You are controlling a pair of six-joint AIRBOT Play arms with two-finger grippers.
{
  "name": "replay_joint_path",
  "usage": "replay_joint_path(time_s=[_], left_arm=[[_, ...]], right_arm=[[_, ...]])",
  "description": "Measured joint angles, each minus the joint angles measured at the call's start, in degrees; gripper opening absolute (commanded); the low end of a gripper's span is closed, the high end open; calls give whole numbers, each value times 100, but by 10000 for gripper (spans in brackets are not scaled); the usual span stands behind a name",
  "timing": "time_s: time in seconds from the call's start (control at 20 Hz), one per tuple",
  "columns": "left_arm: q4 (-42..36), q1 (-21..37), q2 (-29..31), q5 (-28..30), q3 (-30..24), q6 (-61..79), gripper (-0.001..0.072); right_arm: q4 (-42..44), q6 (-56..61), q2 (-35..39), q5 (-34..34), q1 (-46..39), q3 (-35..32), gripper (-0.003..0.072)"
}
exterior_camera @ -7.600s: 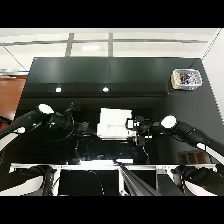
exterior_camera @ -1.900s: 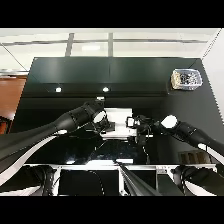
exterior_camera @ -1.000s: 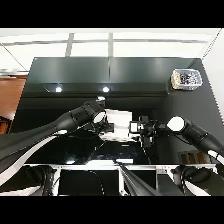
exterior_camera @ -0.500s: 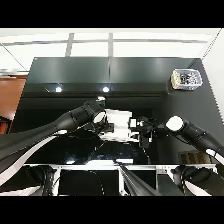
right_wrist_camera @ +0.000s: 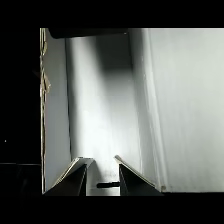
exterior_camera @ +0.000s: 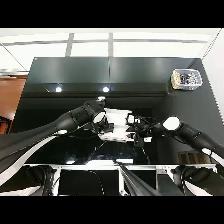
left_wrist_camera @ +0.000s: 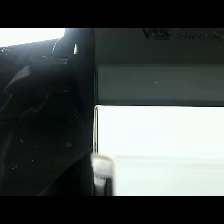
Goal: Fold the box and place the chain.
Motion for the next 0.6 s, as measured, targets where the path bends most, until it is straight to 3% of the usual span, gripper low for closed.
replay_joint_path(time_s=[0.2, 0.25, 0.3, 0.35, 0.4, 0.45, 0.55, 0.6], left_arm=[[-13, 0, 0, 2, 0, -2, 28], [-15, 0, 0, 2, 0, -2, 28], [-15, 0, 0, 2, 0, -2, 28], [-17, 0, 0, 2, 0, -2, 28], [-17, 0, 0, 2, 0, -4, 28], [-17, 0, 0, -2, 0, -4, 28], [-33, 0, 0, 9, 0, -4, 28], [-33, 0, 0, 4, 0, -7, 28]], right_arm=[[90, 66, -50, -9, 4, -13, 229], [96, 74, -52, -11, 4, -13, 279], [111, 90, -59, -17, 4, -13, 426], [129, 103, -59, -24, 4, -13, 420], [151, 109, -63, -28, 4, -13, 172], [162, 120, -63, -28, 4, -13, 123], [223, 131, -63, -24, 7, -13, 379], [234, 133, -63, -26, 7, -13, 349]])
